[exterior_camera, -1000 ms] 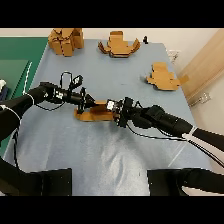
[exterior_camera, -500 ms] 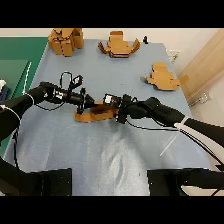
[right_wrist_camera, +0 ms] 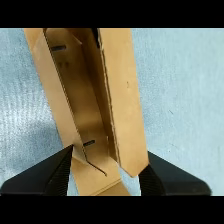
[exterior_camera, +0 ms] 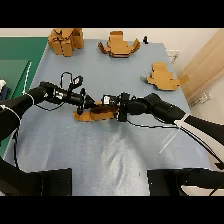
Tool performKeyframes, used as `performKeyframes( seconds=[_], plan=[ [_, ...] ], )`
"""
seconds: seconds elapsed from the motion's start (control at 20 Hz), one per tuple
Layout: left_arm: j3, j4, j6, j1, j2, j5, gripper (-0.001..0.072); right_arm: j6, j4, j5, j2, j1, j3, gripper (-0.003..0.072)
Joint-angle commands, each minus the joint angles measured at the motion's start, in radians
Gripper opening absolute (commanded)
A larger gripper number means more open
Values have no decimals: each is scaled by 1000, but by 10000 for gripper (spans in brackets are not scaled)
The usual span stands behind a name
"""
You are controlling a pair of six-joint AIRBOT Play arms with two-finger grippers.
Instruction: Fold the box.
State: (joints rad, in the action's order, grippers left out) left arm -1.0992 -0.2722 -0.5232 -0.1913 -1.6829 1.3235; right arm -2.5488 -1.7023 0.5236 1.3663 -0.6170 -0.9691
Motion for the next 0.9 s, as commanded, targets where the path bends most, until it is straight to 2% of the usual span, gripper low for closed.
performKeyframes(
  seconds=[0.0, 0.1, 0.3, 0.55, 0.65, 0.85],
  plan=[
    [0, 2, 1, 0, 0, -4, 19, -11, -4, 9, 8, 3, -4, 591],
    [0, 2, 1, 0, 0, -4, 18, -55, -39, 18, 32, 14, -4, 591],
    [0, 2, 1, 0, 0, -2, 18, -225, -209, 82, 93, 57, -42, 591],
    [0, 2, 0, 0, 0, -4, 18, -455, -425, 265, 188, 123, -154, 589],
    [0, 2, 0, 0, 0, -4, 18, -455, -426, 316, 228, 132, -190, 589],
    [0, 2, 0, 0, 0, -16, 18, -452, -426, 334, 250, 143, -193, 589]
  ],
)
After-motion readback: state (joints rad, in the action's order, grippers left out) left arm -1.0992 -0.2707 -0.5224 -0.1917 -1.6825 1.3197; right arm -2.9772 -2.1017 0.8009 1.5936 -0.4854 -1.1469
